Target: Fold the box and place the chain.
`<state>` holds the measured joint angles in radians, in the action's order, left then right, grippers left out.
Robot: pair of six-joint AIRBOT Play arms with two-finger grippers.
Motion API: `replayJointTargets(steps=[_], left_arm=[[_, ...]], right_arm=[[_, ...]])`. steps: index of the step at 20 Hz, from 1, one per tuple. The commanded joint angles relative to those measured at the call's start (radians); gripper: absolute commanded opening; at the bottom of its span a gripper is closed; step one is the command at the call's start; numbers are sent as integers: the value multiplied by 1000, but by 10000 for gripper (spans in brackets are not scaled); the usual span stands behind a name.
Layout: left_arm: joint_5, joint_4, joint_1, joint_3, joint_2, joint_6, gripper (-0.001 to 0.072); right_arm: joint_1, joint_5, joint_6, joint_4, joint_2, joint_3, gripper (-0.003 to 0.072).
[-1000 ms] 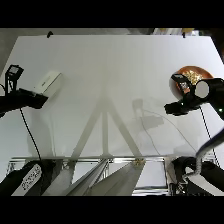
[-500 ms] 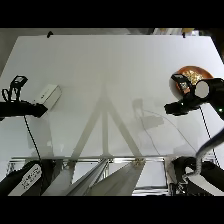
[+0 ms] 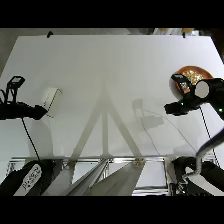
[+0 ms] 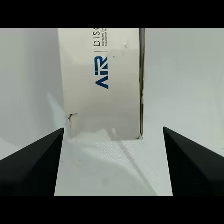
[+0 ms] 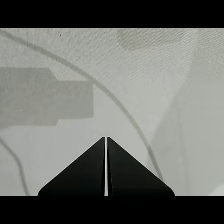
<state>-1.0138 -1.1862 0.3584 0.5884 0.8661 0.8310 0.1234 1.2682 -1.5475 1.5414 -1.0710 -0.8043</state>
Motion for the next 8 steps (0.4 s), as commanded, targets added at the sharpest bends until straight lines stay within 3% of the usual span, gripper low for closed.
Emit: replayJointTargets(steps=[1, 4, 8], left_arm=[[-17, -1, -1, 0, -116, 11, 695], [-15, -2, -5, 0, -193, 11, 694], [3, 0, -5, -1, -193, 5, 694]], right_arm=[[-1, 0, 0, 0, 1, 0, 12], [-1, 0, 0, 0, 1, 0, 12], [-1, 0, 0, 0, 1, 0, 12]])
